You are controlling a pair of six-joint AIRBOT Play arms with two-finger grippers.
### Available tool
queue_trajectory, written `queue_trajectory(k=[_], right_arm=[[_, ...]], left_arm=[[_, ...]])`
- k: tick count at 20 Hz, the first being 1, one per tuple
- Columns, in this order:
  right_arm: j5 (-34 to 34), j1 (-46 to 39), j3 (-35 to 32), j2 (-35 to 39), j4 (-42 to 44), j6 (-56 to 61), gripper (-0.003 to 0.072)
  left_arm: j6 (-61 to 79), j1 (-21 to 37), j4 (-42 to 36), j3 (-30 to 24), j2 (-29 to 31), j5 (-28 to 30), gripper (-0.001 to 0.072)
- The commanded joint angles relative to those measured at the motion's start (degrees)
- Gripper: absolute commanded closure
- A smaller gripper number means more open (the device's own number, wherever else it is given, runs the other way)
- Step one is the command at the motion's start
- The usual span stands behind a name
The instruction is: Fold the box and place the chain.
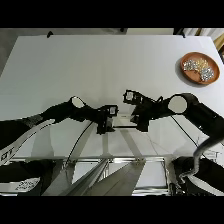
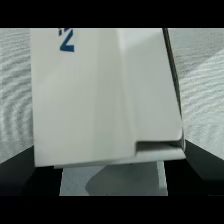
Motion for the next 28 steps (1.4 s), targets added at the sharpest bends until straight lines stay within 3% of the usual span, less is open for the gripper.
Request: queue_trajectory(k=[1,8,13,15,20,26,28], right_arm=[[-0.55,0.04,-0.07,-0.28,-0.04,0.02,0.0449],[-1.62,0.04,-1.84,-2.25,0.79,-0.02,0.0465],[1.38,0.94,-1.99,-2.12,0.83,-0.07,0.0453],[1.38,0.92,-1.99,-1.2,0.83,-0.07,0.0365],[0.74,0.85,-1.99,2.12,0.79,-0.24,0.0337],[-0.24,0.85,-1.99,2.25,0.81,-0.24,0.0349],[-0.59,0.85,-1.99,2.05,0.55,-0.24,0.0433]], left_arm=[[0.02,-0.04,0.09,-0.04,0.0,-0.22,0.0457],[0.02,-0.04,0.07,-0.04,0.0,-0.22,0.0457],[0.02,-0.04,0.09,-0.04,0.0,-0.22,0.0457],[0.02,-0.04,0.09,-0.04,0.0,-0.22,0.0457],[0.02,-0.04,0.09,-0.04,0.0,-0.22,0.0457],[0.02,-0.07,0.07,-0.04,0.0,-0.24,0.0457],[0.02,-0.04,0.07,-0.04,0.0,-0.22,0.0457]])
